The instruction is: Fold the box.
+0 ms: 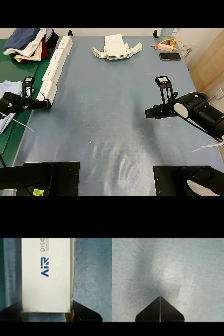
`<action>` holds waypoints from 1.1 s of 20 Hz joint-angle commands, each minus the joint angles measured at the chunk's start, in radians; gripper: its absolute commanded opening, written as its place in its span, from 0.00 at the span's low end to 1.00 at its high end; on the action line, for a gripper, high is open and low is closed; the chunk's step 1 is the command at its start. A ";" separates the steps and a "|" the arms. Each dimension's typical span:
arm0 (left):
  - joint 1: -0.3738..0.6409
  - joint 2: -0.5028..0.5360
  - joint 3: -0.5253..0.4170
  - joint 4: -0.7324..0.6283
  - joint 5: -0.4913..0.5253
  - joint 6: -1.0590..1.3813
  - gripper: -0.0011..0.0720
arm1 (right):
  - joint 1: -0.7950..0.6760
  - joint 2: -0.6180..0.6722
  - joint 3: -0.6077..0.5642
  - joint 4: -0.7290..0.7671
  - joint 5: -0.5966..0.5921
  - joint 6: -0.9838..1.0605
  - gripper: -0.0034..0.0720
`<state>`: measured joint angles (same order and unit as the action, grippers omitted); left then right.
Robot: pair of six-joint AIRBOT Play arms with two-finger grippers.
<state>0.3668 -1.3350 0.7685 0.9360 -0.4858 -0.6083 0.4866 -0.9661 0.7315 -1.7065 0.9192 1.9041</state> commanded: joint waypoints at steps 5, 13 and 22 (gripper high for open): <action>-0.002 -0.025 0.014 -0.018 0.006 0.017 0.66 | 0.000 -0.001 0.000 0.002 -0.005 0.000 0.05; -0.002 -0.024 0.014 -0.039 0.003 0.006 0.97 | 0.000 -0.001 0.000 0.005 -0.004 0.000 0.05; 0.115 0.185 0.037 0.234 -0.436 -0.213 0.97 | 0.000 -0.001 0.000 0.008 -0.005 0.000 0.05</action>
<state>0.4446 -1.2278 0.7914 1.0313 -0.7338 -0.6952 0.4862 -0.9661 0.7315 -1.6989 0.9146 1.9041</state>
